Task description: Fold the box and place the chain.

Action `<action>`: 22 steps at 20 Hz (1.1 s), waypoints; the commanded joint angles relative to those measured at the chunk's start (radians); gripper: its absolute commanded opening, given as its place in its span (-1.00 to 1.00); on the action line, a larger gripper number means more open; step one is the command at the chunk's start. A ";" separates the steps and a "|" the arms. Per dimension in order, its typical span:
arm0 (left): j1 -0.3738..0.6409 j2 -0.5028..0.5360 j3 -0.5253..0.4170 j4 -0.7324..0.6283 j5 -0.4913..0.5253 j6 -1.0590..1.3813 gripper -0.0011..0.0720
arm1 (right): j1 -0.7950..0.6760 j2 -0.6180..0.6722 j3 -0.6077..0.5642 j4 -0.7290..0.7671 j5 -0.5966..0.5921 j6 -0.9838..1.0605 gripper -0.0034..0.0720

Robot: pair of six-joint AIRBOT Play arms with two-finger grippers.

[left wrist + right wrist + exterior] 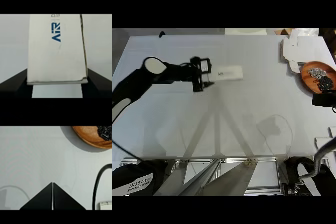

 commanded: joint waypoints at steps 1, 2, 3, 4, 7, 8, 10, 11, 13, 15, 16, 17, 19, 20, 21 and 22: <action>0.001 0.144 0.001 0.113 0.302 -0.203 -0.95 | -0.001 0.001 0.001 0.000 0.000 0.000 -0.88; 0.005 0.173 0.001 0.112 0.362 -0.238 -0.95 | -0.001 0.001 0.001 0.000 0.000 0.000 -0.88; 0.011 0.196 0.001 0.113 0.405 -0.279 -0.95 | -0.001 0.001 0.001 0.000 0.000 0.000 -0.88; 0.027 0.216 0.001 0.112 0.432 -0.336 -0.95 | -0.001 0.001 0.001 0.000 0.000 0.000 -0.88; 0.118 0.243 0.001 0.113 0.439 -0.568 -0.95 | -0.001 0.001 0.001 0.000 0.000 0.000 -0.88; 0.159 0.245 0.001 0.113 0.435 -0.643 -0.96 | -0.001 0.001 0.001 0.000 0.000 0.000 -0.88; 0.258 0.245 0.001 0.113 0.412 -0.791 -0.96 | -0.001 0.001 0.001 0.000 0.000 0.000 -0.88; 0.313 0.245 0.001 0.113 0.381 -0.851 -0.96 | -0.001 0.001 0.001 0.000 0.000 0.000 -0.88; 0.412 0.243 0.001 0.134 0.298 -0.908 -0.96 | -0.001 0.001 0.001 0.000 0.000 0.000 -0.88; 0.502 0.242 0.000 0.257 0.218 -1.049 -0.96 | -0.001 0.001 0.000 0.000 0.000 0.000 -0.88; 0.537 0.242 0.000 0.335 0.192 -1.133 -0.96 | -0.001 0.001 0.001 0.000 0.000 0.000 -0.88; 0.570 0.240 0.000 0.420 0.169 -1.210 -0.96 | -0.001 0.001 0.001 0.000 0.000 0.000 -0.88; 0.615 0.222 0.000 0.500 0.143 -1.273 -0.96 | -0.001 0.001 0.001 0.000 0.000 0.000 -0.88; 0.633 0.204 0.000 0.502 0.124 -1.270 -0.96 | -0.001 0.001 0.001 0.000 0.000 0.000 -0.88; 0.643 0.177 0.000 0.502 0.102 -1.270 -0.96 | -0.001 0.001 0.001 0.000 0.000 0.000 -0.88; 0.644 0.150 -0.003 0.501 0.085 -1.269 -0.96 | -0.001 0.001 0.001 0.000 0.000 0.000 -0.88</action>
